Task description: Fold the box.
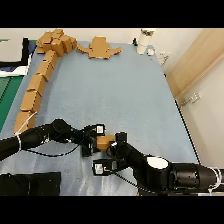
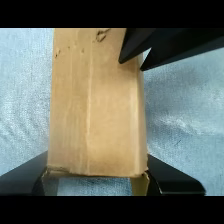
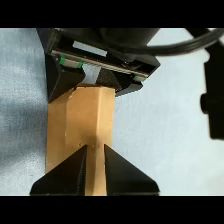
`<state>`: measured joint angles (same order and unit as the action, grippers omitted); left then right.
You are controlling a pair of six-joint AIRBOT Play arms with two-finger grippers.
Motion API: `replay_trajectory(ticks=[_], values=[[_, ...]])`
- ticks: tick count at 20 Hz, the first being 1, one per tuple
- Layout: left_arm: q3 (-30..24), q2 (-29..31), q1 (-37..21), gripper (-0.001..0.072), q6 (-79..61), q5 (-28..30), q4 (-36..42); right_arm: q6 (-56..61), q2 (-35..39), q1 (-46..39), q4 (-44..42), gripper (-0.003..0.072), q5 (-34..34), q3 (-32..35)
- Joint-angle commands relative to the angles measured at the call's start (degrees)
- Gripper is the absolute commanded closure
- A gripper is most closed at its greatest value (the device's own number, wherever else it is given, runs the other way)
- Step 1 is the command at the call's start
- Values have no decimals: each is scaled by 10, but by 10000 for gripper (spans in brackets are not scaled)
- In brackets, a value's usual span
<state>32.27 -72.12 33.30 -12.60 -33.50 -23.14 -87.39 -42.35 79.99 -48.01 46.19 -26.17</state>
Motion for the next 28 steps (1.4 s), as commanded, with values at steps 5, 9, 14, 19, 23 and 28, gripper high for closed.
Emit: replay_trajectory(ticks=[5, 9, 14, 19, 23, 28], values=[[0, 0, -1, 215, 0, 0, 0, 0, -1, 0, 1, 612, 9, -2], [0, 0, -1, 215, 0, 0, 0, 0, -1, 0, 7, 612, 11, -2], [0, 0, -1, 215, 0, 0, 0, 0, -1, 2, -5, 382, 6, -9], [0, 0, -1, 215, 0, 0, 0, 0, -2, 1, -25, 118, -14, -8], [0, 0, -1, 215, 0, 0, 0, 0, -15, 1, -31, 117, -22, -8], [0, 0, -1, 215, 0, 0, 0, 1, -44, 1, -17, 180, -28, -8]])
